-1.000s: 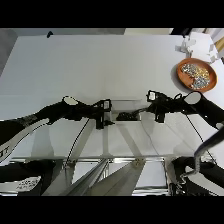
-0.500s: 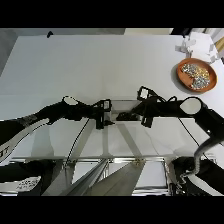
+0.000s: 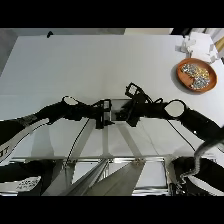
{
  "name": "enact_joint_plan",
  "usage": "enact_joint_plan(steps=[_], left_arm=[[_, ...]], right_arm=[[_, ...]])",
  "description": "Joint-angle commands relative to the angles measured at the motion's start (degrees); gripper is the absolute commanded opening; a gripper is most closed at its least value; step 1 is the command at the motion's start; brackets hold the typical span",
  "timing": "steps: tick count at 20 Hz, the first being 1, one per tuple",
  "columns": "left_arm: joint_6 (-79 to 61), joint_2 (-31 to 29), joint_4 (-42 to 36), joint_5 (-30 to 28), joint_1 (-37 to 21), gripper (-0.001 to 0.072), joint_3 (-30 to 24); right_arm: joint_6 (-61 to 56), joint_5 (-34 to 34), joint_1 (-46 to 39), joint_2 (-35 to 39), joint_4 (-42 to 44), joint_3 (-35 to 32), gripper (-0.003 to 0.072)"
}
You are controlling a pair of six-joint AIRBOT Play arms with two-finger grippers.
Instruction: Fold the box and place the chain.
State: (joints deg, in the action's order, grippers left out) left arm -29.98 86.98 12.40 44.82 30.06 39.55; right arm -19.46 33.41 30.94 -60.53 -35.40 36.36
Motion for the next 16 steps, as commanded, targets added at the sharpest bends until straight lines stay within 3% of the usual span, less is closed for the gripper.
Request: enact_joint_plan(steps=[1,4,8,13,16], left_arm=[[0.0,0.0,0.07,0.0,0.04,0.0206,0.0],[0.0,0.0,0.07,0.0,0.04,0.0206,0.0],[0.0,0.0,0.09,-0.02,0.04,0.0206,0.0],[0.0,0.0,0.09,0.0,0.04,0.0206,0.0],[0.0,0.0,0.09,0.0,0.04,0.0206,0.0]], right_arm=[[-0.24,3.58,0.24,2.16,-5.16,5.35,0.0178],[-0.22,6.23,-2.49,1.99,-9.4,11.34,0.0166],[-0.02,5.81,-9.44,-1.51,-9.68,12.2,0.0166],[0.0,15.28,-10.54,-9.53,-9.84,12.2,0.0168],[2.05,20.74,-9.16,-10.69,-10.6,12.17,0.0177]])
